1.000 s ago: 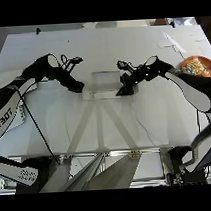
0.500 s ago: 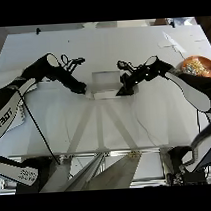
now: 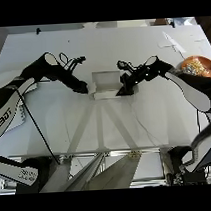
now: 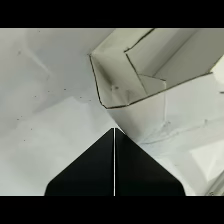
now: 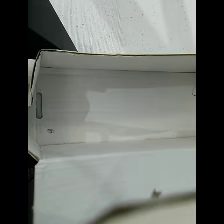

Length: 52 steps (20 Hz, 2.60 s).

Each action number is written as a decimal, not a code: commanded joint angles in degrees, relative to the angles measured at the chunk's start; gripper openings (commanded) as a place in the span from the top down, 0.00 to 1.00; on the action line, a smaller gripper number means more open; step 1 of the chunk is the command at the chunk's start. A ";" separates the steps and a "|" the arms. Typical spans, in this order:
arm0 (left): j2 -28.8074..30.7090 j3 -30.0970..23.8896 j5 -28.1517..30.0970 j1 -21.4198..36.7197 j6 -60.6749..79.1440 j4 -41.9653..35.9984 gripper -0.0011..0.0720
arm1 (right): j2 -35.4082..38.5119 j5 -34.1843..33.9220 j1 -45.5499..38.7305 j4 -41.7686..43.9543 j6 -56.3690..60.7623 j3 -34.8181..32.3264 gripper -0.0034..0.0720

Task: Fold the box and place the chain.

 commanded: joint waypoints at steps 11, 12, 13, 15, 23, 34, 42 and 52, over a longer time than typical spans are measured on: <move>-0.04 -0.02 -0.52 2.82 3.32 -9.70 0.37 | -0.04 0.00 0.02 0.02 0.00 -0.02 0.72; -0.04 -0.02 -0.52 2.82 3.32 -9.70 0.35 | -0.04 0.00 0.02 0.02 0.00 -0.02 0.72; -0.04 -0.02 -0.55 2.80 3.37 -9.70 0.34 | -0.04 0.00 0.02 0.02 0.00 -0.02 0.72; -0.04 -0.02 -0.63 2.47 3.56 -9.75 0.35 | -0.04 0.00 0.02 0.02 0.00 -0.02 0.72; -0.02 -0.02 0.20 1.01 4.81 -8.87 0.41 | -0.04 0.00 0.02 0.02 0.00 -0.02 0.72; 0.02 -0.02 4.20 -1.70 4.94 -9.22 0.20 | -0.04 0.00 0.02 0.02 0.00 -0.02 0.72; 0.02 -0.02 9.62 -4.76 4.35 -6.64 0.12 | -0.04 0.00 0.02 0.00 0.00 -0.02 0.72; 0.04 -0.02 15.02 -6.62 -5.81 4.46 0.13 | -0.04 0.00 0.02 0.02 0.00 -0.02 0.72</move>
